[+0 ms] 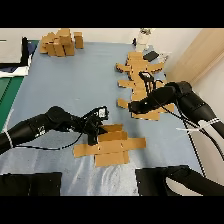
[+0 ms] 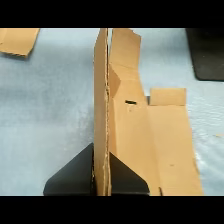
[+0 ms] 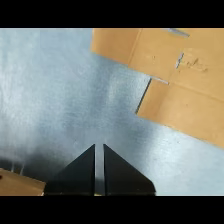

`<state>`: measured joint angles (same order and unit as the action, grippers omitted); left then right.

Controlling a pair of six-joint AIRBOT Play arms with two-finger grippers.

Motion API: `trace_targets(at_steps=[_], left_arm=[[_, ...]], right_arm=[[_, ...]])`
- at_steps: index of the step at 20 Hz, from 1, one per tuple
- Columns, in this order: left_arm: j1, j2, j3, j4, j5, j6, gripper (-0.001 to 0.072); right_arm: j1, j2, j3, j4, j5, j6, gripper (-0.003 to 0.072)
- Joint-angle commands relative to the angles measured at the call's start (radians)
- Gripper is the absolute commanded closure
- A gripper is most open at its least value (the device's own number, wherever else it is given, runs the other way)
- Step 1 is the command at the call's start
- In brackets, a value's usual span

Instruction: Fold the box.

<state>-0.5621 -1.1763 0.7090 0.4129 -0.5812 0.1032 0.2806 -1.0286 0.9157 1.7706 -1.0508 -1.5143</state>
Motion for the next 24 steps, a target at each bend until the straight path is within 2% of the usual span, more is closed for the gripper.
trace_targets(at_steps=[1,3,7,10,14,15,16,24], left_arm=[[-0.010,0.012,-0.022,-0.007,0.150,0.031,0.0696],[-0.012,0.011,-0.023,0.018,0.134,0.047,0.0696],[-0.010,0.011,-0.017,-0.031,0.152,0.171,0.0697],[-0.013,0.011,-0.017,0.036,0.092,0.153,0.0697],[-0.062,0.011,-0.018,0.036,0.087,0.142,0.0697],[-0.074,0.011,-0.019,0.035,0.088,0.140,0.0697],[-0.080,0.010,-0.019,0.035,0.088,0.135,0.0698],[-0.080,-0.040,-0.033,0.036,0.076,0.052,0.0697]], right_arm=[[0.001,-0.001,0.001,0.003,0.046,0.006,0.0608],[0.001,-0.001,0.001,0.006,0.061,0.006,0.0607],[0.001,-0.002,0.001,0.006,0.079,0.006,0.0608],[0.001,-0.009,0.001,0.007,0.096,0.006,0.0608],[0.002,-0.044,0.001,0.039,0.101,0.006,0.0608],[0.002,-0.053,0.001,0.048,0.101,0.005,0.0613],[0.002,-0.061,0.001,0.052,0.101,0.003,0.0684],[0.002,-0.067,0.001,0.051,0.101,-0.005,0.0683]])
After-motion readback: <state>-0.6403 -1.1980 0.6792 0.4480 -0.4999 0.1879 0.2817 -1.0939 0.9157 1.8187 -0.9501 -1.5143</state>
